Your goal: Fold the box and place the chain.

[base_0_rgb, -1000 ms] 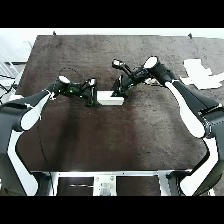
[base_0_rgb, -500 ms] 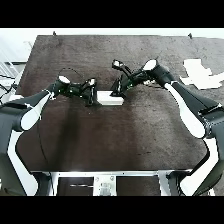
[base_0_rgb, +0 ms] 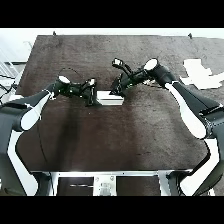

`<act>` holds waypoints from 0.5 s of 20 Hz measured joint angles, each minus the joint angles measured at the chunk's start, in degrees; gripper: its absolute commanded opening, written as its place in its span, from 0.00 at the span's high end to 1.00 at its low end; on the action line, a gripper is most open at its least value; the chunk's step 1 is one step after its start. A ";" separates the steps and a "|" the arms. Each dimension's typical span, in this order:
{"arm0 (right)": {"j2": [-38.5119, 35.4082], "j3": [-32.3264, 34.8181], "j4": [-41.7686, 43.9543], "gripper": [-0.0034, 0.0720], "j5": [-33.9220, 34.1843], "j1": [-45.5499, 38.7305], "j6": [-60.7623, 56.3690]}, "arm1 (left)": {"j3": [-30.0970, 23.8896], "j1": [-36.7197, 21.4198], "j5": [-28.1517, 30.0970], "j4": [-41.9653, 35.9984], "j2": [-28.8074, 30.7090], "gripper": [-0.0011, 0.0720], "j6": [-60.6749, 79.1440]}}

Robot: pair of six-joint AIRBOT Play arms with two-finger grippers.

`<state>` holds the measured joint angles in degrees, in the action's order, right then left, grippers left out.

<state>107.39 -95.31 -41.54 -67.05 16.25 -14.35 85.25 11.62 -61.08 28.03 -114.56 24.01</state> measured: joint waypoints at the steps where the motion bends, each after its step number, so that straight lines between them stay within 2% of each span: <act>1: 0.00 0.17 0.02 0.37 0.33 0.00 0.02 | 0.00 0.00 0.00 0.00 0.00 0.13 0.00; 10: -0.02 1.64 0.17 0.39 2.97 0.13 0.44 | 0.00 0.00 0.04 -0.02 0.00 0.13 -0.04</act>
<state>107.37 -93.67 -41.36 -64.07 16.38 -13.91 85.25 11.62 -61.04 28.01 -114.56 23.97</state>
